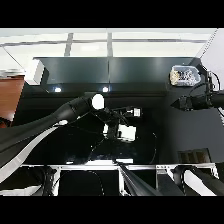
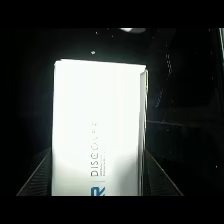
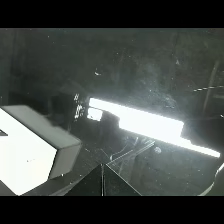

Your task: Fold the box and place the chain.

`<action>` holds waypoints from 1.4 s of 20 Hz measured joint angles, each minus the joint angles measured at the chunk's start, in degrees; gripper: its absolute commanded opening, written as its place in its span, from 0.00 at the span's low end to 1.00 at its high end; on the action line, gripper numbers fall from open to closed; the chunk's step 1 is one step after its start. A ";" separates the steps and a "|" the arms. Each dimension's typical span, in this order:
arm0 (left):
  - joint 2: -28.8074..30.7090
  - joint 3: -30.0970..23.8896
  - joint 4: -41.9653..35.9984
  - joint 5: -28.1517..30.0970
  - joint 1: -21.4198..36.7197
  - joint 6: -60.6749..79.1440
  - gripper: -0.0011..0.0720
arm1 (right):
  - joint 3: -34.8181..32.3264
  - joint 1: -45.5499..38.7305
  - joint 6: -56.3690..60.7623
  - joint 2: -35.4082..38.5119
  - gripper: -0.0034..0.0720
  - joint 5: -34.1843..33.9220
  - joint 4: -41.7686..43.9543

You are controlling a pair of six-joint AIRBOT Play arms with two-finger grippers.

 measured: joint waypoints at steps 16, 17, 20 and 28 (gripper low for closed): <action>-0.55 1.05 16.28 2.34 -4.50 -17.07 0.48 | 0.00 -0.04 0.02 -0.02 0.06 -0.87 0.00; 0.07 1.49 17.97 1.27 -3.69 -20.15 0.48 | 0.00 -0.04 0.02 -0.02 0.06 -0.90 0.00; 3.93 2.21 20.41 -1.66 -0.20 -27.82 0.48 | 0.00 -0.04 0.02 -0.02 0.06 -0.98 0.00; 21.51 2.58 31.15 -9.05 22.27 -46.97 0.48 | 0.00 -0.07 0.04 0.00 0.06 -1.09 0.00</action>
